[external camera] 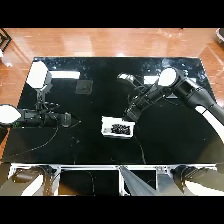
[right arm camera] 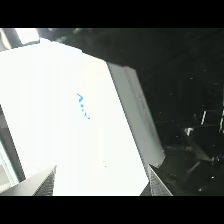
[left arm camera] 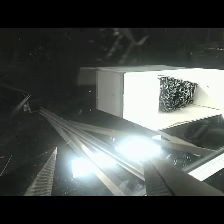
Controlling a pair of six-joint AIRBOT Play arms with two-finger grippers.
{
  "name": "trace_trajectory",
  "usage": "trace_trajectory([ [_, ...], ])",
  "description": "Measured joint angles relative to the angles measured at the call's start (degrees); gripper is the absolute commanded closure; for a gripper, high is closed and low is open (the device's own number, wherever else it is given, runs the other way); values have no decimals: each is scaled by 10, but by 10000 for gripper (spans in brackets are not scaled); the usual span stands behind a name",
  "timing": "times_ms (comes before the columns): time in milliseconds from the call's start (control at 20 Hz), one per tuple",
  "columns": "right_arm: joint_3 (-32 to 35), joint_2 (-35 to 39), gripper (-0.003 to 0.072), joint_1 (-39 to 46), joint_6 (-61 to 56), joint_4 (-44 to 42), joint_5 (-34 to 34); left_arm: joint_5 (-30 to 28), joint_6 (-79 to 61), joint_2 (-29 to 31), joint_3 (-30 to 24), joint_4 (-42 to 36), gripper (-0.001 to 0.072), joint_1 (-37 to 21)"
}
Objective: Fold the box and place the chain.
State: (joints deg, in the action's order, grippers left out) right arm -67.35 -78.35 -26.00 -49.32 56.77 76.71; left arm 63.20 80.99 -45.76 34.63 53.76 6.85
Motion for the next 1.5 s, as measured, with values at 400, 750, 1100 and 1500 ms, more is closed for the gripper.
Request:
trace_trajectory([
  [400, 0, -1, -31, -61, 3, 76, -2, 2, -2, 0, 0, 0, 89, 0],
  [750, 0, -1, -32, -78, 3, 109, -2, 3, -3, 0, 0, -1, 88, 0],
  [1100, 0, 3, -31, -101, -17, 139, 10, 3, -3, 0, 0, -1, 89, 0],
  [1500, 0, 30, -23, -152, -83, 198, 3, 4, -3, 0, 0, -3, 88, 0],
])
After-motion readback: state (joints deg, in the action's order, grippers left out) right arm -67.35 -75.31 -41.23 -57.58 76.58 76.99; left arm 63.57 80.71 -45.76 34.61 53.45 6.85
